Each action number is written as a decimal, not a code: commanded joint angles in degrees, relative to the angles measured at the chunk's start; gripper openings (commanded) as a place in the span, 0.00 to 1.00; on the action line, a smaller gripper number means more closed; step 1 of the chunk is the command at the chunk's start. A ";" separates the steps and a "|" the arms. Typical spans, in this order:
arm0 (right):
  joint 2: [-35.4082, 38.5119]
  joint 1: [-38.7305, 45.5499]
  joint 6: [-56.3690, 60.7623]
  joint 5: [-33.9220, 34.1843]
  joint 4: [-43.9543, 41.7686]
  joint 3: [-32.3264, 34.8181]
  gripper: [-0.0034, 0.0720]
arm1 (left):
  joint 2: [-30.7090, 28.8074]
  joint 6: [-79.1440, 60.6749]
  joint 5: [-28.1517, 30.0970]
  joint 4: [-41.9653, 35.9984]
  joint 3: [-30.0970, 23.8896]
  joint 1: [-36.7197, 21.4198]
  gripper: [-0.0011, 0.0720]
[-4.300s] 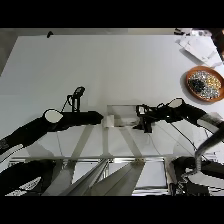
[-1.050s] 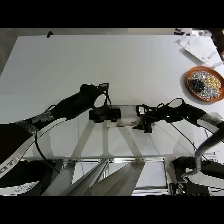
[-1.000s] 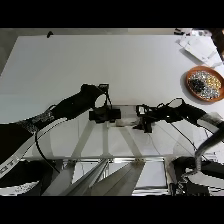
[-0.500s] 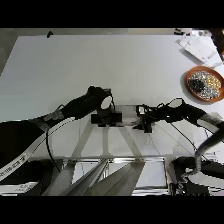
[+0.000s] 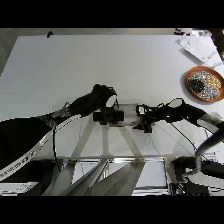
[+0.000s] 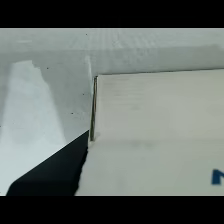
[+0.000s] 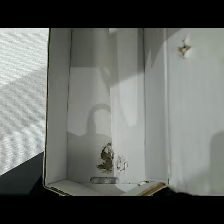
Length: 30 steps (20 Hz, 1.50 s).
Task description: Fold the box and place the chain.
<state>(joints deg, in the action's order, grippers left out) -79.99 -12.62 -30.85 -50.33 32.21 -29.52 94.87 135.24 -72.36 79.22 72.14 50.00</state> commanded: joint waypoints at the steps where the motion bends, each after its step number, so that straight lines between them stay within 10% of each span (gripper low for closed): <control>1: -0.02 0.00 0.00 0.00 -0.02 0.00 0.50 | 1.16 0.22 -1.77 -0.04 0.37 0.13 0.39; 3: -0.02 0.00 0.00 0.00 -0.02 0.00 0.50 | 1.84 0.22 -2.34 -0.31 0.37 0.39 0.38; 8: -0.02 0.00 0.00 0.00 -0.02 0.00 0.50 | 1.84 0.02 -1.97 0.11 0.37 0.46 0.02; 13: -0.02 0.00 0.00 0.00 -0.02 0.00 0.50 | 1.86 0.02 -1.03 0.39 0.35 0.46 0.06; 18: -0.02 0.00 0.00 0.00 -0.02 0.00 0.50 | 1.86 0.02 -0.96 1.68 0.37 0.46 0.34; 23: -0.02 0.00 0.00 0.00 -0.02 0.00 0.50 | 1.86 0.02 -1.03 2.80 0.35 0.48 0.26; 25: -0.02 0.00 0.00 0.00 -0.02 0.00 0.50 | 2.16 0.00 -1.38 2.86 0.35 0.48 0.02; 30: -0.02 0.00 0.00 0.00 -0.02 0.00 0.50 | 3.67 -0.20 -2.08 2.86 0.35 1.44 0.03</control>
